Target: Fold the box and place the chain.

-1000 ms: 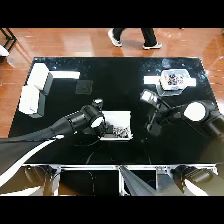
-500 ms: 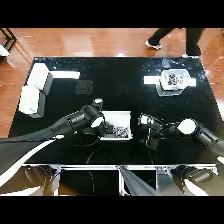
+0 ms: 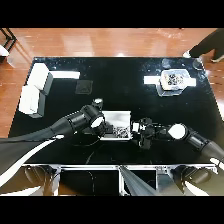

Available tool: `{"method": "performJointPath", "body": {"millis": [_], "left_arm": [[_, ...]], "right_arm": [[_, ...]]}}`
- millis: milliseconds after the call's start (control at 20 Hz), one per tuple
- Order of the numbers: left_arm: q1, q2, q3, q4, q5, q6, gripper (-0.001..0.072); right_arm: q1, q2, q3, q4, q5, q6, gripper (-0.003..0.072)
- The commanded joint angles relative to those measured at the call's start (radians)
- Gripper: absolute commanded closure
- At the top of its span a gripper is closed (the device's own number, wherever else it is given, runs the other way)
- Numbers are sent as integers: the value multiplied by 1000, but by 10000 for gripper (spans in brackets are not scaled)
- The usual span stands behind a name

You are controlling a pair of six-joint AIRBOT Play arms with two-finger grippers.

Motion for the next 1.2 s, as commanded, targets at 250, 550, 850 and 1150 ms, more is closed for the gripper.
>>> {"method": "performJointPath", "body": {"millis": [250,550,850,1150], "left_arm": [[0,0,0,0,-1,0,686],[0,0,0,0,-5,1,686],[0,0,0,1,-5,1,686],[0,0,0,0,-5,1,686]], "right_arm": [[25,-14,0,26,-37,-10,-16],[29,-53,0,29,-31,-8,-15],[29,-56,0,29,-35,16,631],[29,5,37,21,-15,219,667]]}}
